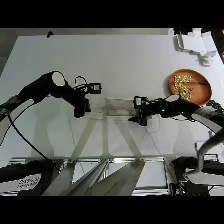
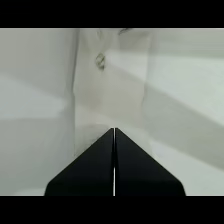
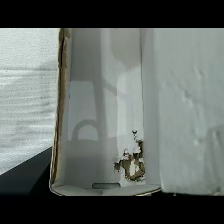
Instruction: Fold the box and place the chain.
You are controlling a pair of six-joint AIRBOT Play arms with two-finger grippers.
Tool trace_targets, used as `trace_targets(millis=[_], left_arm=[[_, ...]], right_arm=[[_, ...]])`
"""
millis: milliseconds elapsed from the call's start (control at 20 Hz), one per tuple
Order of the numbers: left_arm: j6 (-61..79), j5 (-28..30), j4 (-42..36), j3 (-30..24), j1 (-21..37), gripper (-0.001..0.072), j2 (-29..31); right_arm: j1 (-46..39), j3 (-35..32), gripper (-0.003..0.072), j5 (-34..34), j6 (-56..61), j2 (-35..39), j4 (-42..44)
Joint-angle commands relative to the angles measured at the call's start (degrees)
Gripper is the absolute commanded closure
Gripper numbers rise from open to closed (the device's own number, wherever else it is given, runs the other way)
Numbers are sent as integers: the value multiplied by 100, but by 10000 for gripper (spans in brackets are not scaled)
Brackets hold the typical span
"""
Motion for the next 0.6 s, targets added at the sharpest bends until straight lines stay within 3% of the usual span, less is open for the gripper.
trace_targets(millis=[0, 300, 350, 400, 450, 550], left_arm=[[-610, 184, 728, -2, -11, 703, -15], [201, 505, -739, -2, 28, 677, -22], [566, 505, -992, -2, 28, 525, -22], [885, 505, -1209, -2, 26, 304, -26], [1172, 507, -1432, -2, 26, 173, -55], [1517, 470, -1648, -2, 26, 169, -203]], right_arm=[[0, 2, 285, 2, 2, 4, 4], [0, 2, 285, 2, 2, 4, 4], [0, 2, 285, 2, 2, 4, 4], [0, 2, 285, 0, 2, 4, 2], [0, 2, 285, 2, 2, 4, 4], [0, 2, 285, 2, 2, 4, 4]])
